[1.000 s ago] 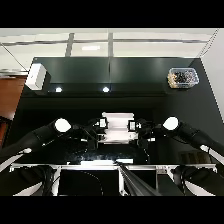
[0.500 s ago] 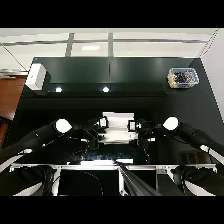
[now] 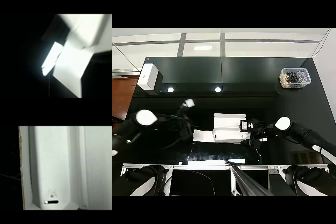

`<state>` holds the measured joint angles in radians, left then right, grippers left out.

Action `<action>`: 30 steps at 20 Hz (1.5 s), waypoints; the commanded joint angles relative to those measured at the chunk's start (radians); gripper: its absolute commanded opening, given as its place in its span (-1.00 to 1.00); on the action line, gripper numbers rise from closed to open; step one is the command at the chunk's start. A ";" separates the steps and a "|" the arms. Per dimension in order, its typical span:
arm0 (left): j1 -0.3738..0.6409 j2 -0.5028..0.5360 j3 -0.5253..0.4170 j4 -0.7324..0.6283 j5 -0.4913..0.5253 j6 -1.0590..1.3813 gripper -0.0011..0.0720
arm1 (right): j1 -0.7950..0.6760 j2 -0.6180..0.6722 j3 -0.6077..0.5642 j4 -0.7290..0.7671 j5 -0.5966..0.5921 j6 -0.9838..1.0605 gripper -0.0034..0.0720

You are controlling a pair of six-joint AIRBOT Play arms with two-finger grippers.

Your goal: Fold the box and place the chain.

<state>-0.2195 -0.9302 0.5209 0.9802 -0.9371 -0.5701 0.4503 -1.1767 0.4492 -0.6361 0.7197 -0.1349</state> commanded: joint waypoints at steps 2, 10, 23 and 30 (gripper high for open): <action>0.251 0.018 -0.035 0.134 -0.068 -0.713 -0.91 | 0.000 0.000 0.000 0.000 0.001 0.000 0.17; 0.158 -0.275 -0.138 -0.394 -0.097 -0.650 -0.91 | 0.000 0.000 0.000 0.000 0.001 0.000 0.17; -0.053 -0.299 0.013 -0.444 -0.095 -0.529 0.95 | 0.000 0.000 0.000 0.000 0.001 0.000 0.17; -0.174 -0.299 0.075 -0.447 -0.032 -0.515 0.95 | 0.000 0.000 0.000 0.000 0.001 0.000 0.17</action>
<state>-0.3431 -1.2293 0.5762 0.5152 -1.0088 -1.0786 0.4503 -1.1767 0.4492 -0.6361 0.7204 -0.1352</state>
